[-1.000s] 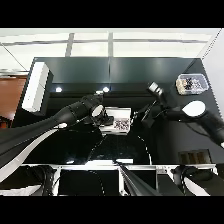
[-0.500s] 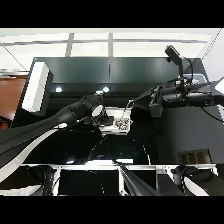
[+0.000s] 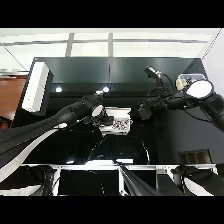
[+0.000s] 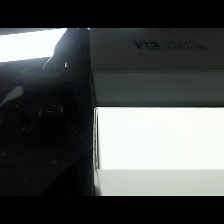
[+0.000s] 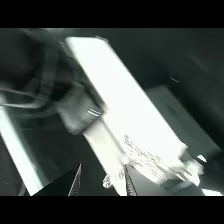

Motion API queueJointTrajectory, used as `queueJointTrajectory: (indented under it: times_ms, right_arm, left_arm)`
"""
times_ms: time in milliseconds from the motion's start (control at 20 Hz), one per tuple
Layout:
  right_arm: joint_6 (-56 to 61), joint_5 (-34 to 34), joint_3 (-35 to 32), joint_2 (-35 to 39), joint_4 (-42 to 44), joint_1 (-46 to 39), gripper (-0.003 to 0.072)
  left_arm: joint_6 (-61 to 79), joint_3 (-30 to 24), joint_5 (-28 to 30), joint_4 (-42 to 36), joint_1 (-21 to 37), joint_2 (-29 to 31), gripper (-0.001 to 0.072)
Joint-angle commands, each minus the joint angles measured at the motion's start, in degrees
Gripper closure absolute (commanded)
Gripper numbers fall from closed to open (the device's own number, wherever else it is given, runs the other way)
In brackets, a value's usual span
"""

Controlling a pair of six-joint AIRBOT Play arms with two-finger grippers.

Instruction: Fold the box and place the chain.

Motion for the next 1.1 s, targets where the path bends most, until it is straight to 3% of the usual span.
queueJointTrajectory:
  times_ms: [0,100,200,250,300,450,650,950,1050]
  right_arm:
    - [1.07,5.6,-0.17,0.98,-8.61,-7.04,0.0356]
    - [-1.97,6.05,-3.48,0.98,-12.04,-9.07,0.0356]
    - [-7.89,-0.74,-9.31,0.94,-11.13,-8.15,0.0353]
    - [-10.71,-5.68,-12.39,0.92,-10.69,-6.78,0.0129]
    - [-14.21,-10.4,-14.84,0.9,-10.78,-4.81,-0.0027]
    - [-30.51,-18.47,-17.59,-1.14,-10.12,0.94,-0.0021]
    - [-51.21,-27.02,-17.57,-6.75,-2.56,4.85,-0.002]
    - [-65.72,-27.45,-17.53,-11.06,12.85,4.68,-0.0018]
    - [-65.64,-27.63,-17.42,-11.5,12.94,4.68,0.0109]
  left_arm:
    - [0.02,0.02,-0.02,0.0,0.04,-0.02,0.0677]
    - [0.02,0.02,-0.02,0.0,0.04,-0.02,0.0677]
    - [0.02,0.02,-0.02,0.0,0.04,-0.02,0.0677]
    - [0.02,0.02,-0.02,0.0,0.04,-0.02,0.0677]
    - [0.02,0.02,0.0,0.0,0.04,-0.02,0.0677]
    - [0.02,0.02,0.0,0.02,0.04,-0.02,0.0677]
    - [0.02,0.02,0.15,0.02,0.04,-0.02,0.0677]
    - [0.02,0.02,0.09,0.0,0.04,-0.02,0.0677]
    - [0.02,0.02,0.13,0.0,0.04,-0.02,0.0677]
